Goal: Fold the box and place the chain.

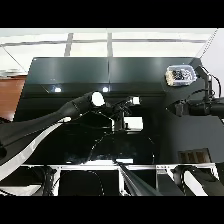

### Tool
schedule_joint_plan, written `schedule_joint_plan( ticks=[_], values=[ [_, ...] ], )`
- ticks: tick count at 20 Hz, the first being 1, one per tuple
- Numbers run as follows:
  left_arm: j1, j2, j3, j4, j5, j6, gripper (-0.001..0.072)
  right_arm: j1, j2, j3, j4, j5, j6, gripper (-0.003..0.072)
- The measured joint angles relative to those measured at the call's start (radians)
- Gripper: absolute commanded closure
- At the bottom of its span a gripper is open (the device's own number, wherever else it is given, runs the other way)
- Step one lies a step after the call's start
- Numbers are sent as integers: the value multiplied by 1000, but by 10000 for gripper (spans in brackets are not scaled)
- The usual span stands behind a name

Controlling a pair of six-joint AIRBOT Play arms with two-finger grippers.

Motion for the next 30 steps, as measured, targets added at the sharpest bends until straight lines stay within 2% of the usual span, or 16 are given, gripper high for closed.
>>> schedule_joint_plan(
  ticks=[2, 3, 5, 6, 9, 12, 14, 16, 19, 21, 25, 28, 30],
  values=[
    [-18, -3, 8, 56, -15, -65, 3, 0, 0, 0, 0, 0, 0, 668],
    [-34, -7, 19, 115, -21, -127, 40, 0, 0, 0, 0, 0, 0, 669],
    [-67, -17, 52, 250, -24, -268, 289, 0, 0, 0, 0, -4, 0, 668],
    [-81, -20, 71, 313, -32, -328, 381, 0, 0, 0, 0, -6, 0, 669],
    [-94, -24, 147, 491, -71, -502, 381, 0, 0, 0, 0, -13, 0, 669],
    [-31, 1, 225, 611, -152, -649, 379, 0, 0, 0, 0, -16, 1, 668],
    [62, 33, 272, 681, -208, -730, 379, 0, 0, 0, 0, -16, 1, 668],
    [199, 66, 325, 728, -253, -788, 379, 0, 0, 0, 0, -17, 2, 668],
    [436, 86, 403, 765, -250, -867, 378, 0, 0, 0, 0, -18, 19, 668],
    [600, 75, 446, 754, -212, -912, 376, 0, 0, 0, 0, -18, 33, 668],
    [857, -21, 533, 716, -182, -945, 377, 0, 0, 0, 1, -18, 59, 668],
    [974, -132, 611, 708, -183, -951, 376, 0, 0, 0, 2, -18, 76, 669],
    [1011, -206, 663, 692, -186, -933, 376, 0, 0, 0, 3, -21, 81, 668]
  ],
)
